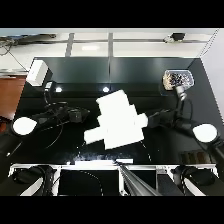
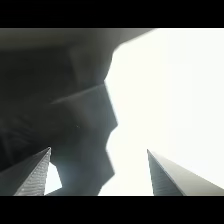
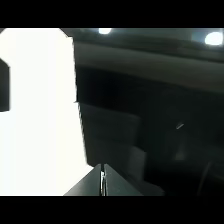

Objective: Fold the box and place the chain.

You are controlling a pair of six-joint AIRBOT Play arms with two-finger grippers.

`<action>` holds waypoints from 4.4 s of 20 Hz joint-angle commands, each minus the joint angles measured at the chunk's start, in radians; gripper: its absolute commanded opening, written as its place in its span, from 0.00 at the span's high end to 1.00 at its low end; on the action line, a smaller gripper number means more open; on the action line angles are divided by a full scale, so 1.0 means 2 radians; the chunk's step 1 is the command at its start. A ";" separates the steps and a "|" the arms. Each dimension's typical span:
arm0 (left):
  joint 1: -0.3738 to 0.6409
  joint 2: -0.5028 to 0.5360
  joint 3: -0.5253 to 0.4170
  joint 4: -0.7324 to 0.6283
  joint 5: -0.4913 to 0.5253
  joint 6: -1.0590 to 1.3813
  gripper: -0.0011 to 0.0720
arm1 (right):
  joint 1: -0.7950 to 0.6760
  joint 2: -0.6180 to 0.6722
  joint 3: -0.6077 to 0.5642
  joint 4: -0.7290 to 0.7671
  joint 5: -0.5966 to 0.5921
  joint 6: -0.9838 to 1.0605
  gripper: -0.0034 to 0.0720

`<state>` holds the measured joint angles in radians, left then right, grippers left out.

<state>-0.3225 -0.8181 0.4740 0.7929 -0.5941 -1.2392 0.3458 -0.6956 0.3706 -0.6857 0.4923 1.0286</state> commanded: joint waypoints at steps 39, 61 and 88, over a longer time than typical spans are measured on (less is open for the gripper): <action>-0.066 -0.266 0.144 -0.094 -0.098 0.673 0.95 | -0.136 -0.002 0.105 -0.221 0.284 -0.247 0.07; -0.092 -0.285 0.144 -0.058 -0.058 0.683 0.95 | 0.006 -0.127 0.044 -0.114 0.178 -0.487 0.07; -0.093 -0.285 0.144 -0.060 -0.066 0.682 0.95 | 0.077 -0.191 0.064 -0.007 0.080 -0.542 0.07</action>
<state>-0.5079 -1.3880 0.7609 0.6735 -0.7128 0.1268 0.5026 -1.0859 0.4767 -0.7136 0.6487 -0.0570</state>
